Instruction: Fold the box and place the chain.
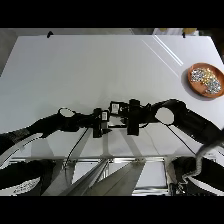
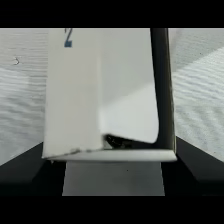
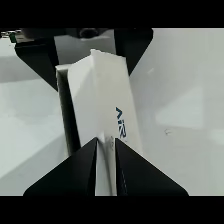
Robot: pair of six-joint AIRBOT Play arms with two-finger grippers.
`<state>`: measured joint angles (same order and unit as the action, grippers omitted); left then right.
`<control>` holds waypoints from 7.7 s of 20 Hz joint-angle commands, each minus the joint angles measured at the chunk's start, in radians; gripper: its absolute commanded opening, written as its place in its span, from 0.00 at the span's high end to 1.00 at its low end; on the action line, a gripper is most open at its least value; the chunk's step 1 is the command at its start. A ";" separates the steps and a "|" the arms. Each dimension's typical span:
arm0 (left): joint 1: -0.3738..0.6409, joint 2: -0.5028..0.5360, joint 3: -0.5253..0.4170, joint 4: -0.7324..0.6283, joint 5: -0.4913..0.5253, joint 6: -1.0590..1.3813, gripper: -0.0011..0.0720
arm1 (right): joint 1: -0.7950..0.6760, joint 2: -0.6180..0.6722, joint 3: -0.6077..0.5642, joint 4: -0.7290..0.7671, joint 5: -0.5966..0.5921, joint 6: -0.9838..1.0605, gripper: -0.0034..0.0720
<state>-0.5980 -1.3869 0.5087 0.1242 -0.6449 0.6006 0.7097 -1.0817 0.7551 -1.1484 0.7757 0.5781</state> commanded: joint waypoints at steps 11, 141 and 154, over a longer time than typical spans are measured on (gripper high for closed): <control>-0.001 0.000 0.000 0.003 -0.003 0.002 0.70 | 0.001 -0.018 -0.011 0.006 0.060 -0.001 0.81; 1.082 0.339 0.001 -1.698 1.508 0.862 0.03 | -0.698 0.201 -0.245 -0.332 0.362 0.948 0.93; 0.860 0.782 0.001 -1.473 1.469 0.805 0.03 | -0.698 0.201 -0.245 -0.332 0.362 0.947 0.93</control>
<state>0.3225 -0.6876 0.5083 -1.4124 0.8154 1.4181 0.0120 -0.8818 0.5102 -1.4807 1.1370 1.5253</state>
